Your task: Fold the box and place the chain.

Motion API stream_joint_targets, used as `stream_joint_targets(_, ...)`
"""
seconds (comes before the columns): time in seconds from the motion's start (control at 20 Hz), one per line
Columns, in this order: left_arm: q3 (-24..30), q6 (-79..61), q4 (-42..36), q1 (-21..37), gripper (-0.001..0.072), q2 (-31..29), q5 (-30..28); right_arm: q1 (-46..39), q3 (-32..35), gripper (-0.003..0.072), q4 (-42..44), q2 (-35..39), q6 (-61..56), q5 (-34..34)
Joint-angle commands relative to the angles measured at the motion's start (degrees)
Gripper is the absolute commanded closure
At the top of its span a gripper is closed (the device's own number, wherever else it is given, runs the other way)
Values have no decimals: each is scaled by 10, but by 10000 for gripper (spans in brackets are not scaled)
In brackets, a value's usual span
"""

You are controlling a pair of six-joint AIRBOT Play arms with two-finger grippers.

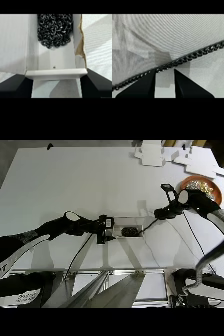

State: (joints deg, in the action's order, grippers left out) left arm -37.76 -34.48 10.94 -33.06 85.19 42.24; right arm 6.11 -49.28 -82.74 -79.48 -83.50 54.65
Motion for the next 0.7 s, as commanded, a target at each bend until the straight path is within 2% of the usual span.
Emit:
stream_joint_targets(0.0, 0, 0, 0, 0, 497, 0, 0, 0, 0, 471, -1, -4, 0, -3)
stream_joint_targets(0.05, 0, 0, 0, 0, 497, 0, 0, 0, 0, 530, -5, -4, 0, -3)
stream_joint_targets(0.25, 0, 0, 0, 0, 497, 0, 0, 0, 0, 671, -21, -3, 22, 9)
stream_joint_targets(0.4, 0, 0, 0, 0, 497, 0, 0, 0, 0, 671, -13, 31, 57, 30)
stream_joint_targets(0.55, 0, 0, 0, 0, 497, 0, 0, 0, 0, 671, 47, 118, 89, 57)
stream_joint_targets(0.65, 0, 0, 0, 0, 497, 0, 0, 0, 0, 672, 119, 195, 133, 66)
